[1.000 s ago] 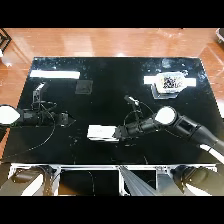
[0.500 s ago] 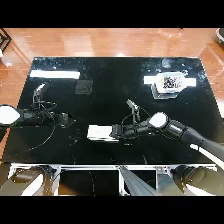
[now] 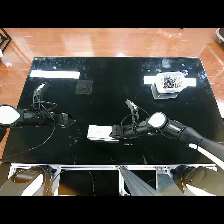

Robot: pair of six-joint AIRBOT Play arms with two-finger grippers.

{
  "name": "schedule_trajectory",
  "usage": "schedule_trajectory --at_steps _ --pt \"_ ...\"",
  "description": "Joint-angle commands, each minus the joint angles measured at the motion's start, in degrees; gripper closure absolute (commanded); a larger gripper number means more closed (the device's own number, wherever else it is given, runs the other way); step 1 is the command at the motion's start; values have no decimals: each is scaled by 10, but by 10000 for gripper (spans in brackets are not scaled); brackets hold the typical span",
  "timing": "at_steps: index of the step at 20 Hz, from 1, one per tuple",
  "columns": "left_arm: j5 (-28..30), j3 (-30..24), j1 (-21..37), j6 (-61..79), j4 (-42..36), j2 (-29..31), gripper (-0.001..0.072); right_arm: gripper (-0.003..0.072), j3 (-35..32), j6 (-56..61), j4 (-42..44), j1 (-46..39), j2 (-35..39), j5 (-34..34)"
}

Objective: Fold the box and place the chain.

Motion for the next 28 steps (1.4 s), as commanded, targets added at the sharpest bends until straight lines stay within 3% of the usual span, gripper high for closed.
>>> schedule_trajectory --at_steps 1,5,8,10,15,18,28 --pt "0 0 0 21 -6 0 77 654 23 -38 41 -11 27 48" --pt "-1 11 -3 133 -73 -10 77 654 38 -71 36 -82 113 99" --pt "-37 31 -53 386 -148 -47 77 654 38 -19 -121 -158 160 134" --pt "-36 40 -115 525 -143 -66 74 654 38 22 -200 -194 170 159" --pt "57 41 -250 706 -33 -102 74 654 38 26 -225 -206 170 169" --pt "105 41 -291 710 -41 -143 75 654 38 27 -224 -206 170 158" --pt "110 42 -295 692 -57 -160 77 653 38 28 -225 -206 170 158"
